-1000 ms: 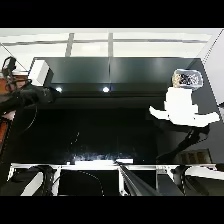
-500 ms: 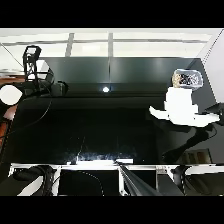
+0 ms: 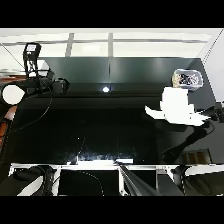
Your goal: Fold the box and place the chain.
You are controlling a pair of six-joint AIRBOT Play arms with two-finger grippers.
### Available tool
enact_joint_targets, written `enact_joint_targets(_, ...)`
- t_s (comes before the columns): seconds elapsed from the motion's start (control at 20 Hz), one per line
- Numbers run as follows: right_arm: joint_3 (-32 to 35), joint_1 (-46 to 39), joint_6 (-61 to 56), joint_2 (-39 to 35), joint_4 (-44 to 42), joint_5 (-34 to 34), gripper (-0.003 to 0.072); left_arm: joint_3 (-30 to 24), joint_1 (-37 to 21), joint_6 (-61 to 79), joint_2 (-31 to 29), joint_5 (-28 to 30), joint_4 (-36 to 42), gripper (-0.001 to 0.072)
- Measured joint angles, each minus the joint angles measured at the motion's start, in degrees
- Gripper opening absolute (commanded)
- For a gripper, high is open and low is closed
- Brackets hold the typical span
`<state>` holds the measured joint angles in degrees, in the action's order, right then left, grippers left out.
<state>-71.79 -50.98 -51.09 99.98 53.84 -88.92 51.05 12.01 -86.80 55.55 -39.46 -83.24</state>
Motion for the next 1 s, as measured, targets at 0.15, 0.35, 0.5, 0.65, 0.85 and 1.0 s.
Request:
enact_joint_targets(0.15, 1.7, 1.0, 1.4, -3.0, -1.9, -0.8, 0.0051, 0.0, 0.0, 0.0, 0.0, 0.3, 0.0, 0.0696)
enact_joint_targets(0.35, 7.8, 4.2, 3.7, -10.4, -6.6, 1.2, 0.0051, 0.0, 0.0, 0.0, 0.0, 0.3, 0.0, 0.0695)
enact_joint_targets(0.5, 13.7, 9.3, 4.5, -16.7, -8.3, 3.5, 0.0051, 0.0, 0.0, 0.0, 0.0, 0.0, 3.1, 0.0695)
enact_joint_targets(0.65, 20.3, 16.6, 4.9, -23.4, -10.7, 5.8, 0.0051, -0.5, 0.0, 0.0, 0.1, -0.6, 7.9, 0.0696)
enact_joint_targets(0.85, 30.7, 28.2, 5.0, -33.8, -14.1, 12.8, 0.0050, -4.4, 0.0, 0.1, 0.1, -3.1, 15.4, 0.0696)
enact_joint_targets(1.0, 39.1, 36.9, 5.0, -41.7, -15.8, 21.4, 0.0051, -10.0, 0.0, 3.1, 0.1, -3.8, 22.5, 0.0696)
